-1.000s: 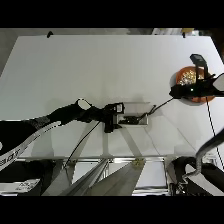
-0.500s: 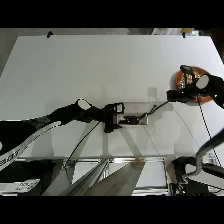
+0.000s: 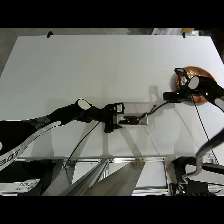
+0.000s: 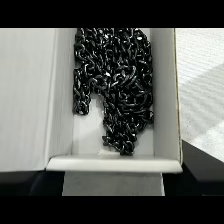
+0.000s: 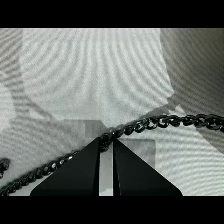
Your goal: Fold the box and place the chain.
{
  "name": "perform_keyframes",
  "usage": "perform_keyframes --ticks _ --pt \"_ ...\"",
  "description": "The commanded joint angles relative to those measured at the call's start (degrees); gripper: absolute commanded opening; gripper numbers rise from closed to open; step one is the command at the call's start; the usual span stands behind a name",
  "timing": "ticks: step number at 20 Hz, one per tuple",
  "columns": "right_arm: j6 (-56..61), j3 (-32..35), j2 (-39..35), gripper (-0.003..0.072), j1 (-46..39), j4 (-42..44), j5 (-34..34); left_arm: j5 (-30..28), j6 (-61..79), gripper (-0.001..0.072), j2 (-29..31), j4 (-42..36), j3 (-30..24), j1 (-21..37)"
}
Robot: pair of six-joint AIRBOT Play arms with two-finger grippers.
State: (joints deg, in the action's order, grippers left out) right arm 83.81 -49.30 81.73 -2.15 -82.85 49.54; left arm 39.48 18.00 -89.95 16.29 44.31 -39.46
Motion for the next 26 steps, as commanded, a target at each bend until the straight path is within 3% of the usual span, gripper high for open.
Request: perform_keyframes --ticks 1,8,16,21,26 --pt "0.4 0.0 -1.3 0.0019 0.5 -1.1 2.8 0.0 0.0 0.0277 0.0 0.0 0.0 0.0" --pt "0.4 0.1 -18.1 0.0019 4.5 0.5 8.1 0.0 0.0 0.0277 0.0 0.0 0.0 0.0" --pt "-3.3 0.7 -35.1 0.0019 15.0 18.9 16.5 0.2 0.0 0.0277 0.0 0.0 0.0 -0.2" --pt "-3.3 0.7 -39.0 0.0019 21.6 26.0 16.9 0.2 0.0 0.0277 0.0 0.0 0.0 -0.3" --pt "-3.3 0.8 -39.0 0.0019 27.0 26.3 12.9 0.2 0.0 0.0277 0.0 0.0 0.0 -0.3"
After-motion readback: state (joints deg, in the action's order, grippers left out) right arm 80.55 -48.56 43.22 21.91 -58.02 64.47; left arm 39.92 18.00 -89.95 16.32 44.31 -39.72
